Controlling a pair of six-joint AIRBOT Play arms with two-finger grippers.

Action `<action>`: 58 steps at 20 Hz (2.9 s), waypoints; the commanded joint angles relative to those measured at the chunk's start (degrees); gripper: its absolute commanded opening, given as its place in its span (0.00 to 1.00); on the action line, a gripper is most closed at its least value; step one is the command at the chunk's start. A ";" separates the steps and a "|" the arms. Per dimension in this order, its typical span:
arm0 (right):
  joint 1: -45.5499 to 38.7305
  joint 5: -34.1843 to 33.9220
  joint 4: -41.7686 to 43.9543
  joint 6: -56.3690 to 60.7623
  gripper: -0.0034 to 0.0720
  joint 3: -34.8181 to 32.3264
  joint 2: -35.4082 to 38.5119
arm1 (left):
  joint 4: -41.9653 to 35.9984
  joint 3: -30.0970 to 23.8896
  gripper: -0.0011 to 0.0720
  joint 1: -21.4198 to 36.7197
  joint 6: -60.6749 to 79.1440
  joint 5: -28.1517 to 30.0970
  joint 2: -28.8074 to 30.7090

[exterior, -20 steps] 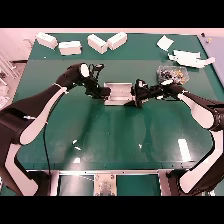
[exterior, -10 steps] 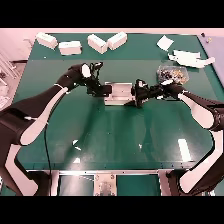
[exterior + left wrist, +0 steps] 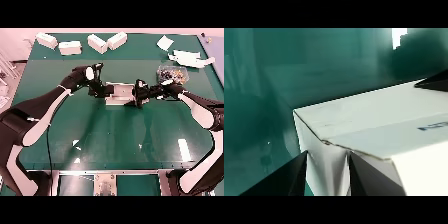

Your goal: Fold the box and place the chain.

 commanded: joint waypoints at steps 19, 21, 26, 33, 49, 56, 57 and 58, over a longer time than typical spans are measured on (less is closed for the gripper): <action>0.04 0.00 0.07 0.00 0.82 -0.02 0.04 | 6.45 10.16 0.44 -1.31 -9.18 -9.42 -5.62; 0.04 0.00 0.09 0.00 0.82 -0.02 0.04 | 6.78 10.16 0.44 -1.31 -11.41 -9.88 -5.62; 0.04 0.00 0.07 0.00 0.82 -0.02 0.04 | 7.76 10.16 0.44 -1.31 -12.35 -10.16 -5.62; 0.04 0.00 0.09 0.00 0.82 -0.02 0.04 | 9.38 13.64 0.44 -2.14 -12.83 -12.70 -7.37; 0.04 0.00 0.09 0.00 0.82 -0.02 0.04 | 13.88 20.02 0.41 -3.02 -13.20 -19.06 -11.34; 0.04 0.00 0.07 0.00 0.82 -0.02 0.04 | 14.97 20.04 0.14 -3.74 -12.59 -18.99 -12.22; 0.04 0.00 0.07 0.00 0.82 -0.02 0.04 | 14.99 20.04 0.08 -3.74 -11.93 -18.95 -12.22; 0.04 0.00 0.07 0.00 0.82 -0.02 0.04 | 14.97 20.04 0.08 -3.74 -11.67 -18.88 -12.22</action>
